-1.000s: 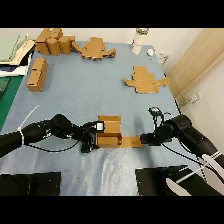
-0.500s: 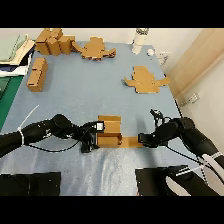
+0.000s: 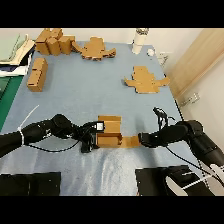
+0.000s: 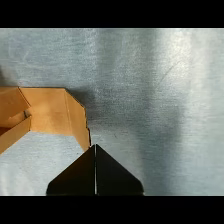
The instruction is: Fold the box.
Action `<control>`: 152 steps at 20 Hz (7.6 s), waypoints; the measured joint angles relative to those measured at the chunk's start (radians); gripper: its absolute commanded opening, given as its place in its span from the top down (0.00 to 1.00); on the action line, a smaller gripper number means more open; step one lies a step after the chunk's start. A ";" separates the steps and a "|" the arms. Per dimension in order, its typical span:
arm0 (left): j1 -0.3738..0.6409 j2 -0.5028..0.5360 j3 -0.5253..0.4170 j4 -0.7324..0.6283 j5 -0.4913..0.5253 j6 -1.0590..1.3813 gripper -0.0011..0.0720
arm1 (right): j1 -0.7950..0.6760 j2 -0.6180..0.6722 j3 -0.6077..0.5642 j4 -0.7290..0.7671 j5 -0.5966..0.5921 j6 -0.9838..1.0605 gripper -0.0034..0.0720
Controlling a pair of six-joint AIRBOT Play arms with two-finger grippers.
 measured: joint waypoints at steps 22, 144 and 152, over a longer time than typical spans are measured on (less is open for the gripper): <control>0.000 0.000 0.000 0.000 0.000 -0.001 0.26 | 0.000 -0.055 -0.072 0.096 0.136 -0.040 0.96; 0.000 0.000 0.000 0.000 -0.003 0.000 0.26 | 0.644 -0.128 0.052 0.002 0.571 -1.098 0.95; 0.000 0.000 0.000 0.000 -0.003 -0.001 0.26 | 0.688 -0.114 0.011 -0.054 0.590 -1.098 0.84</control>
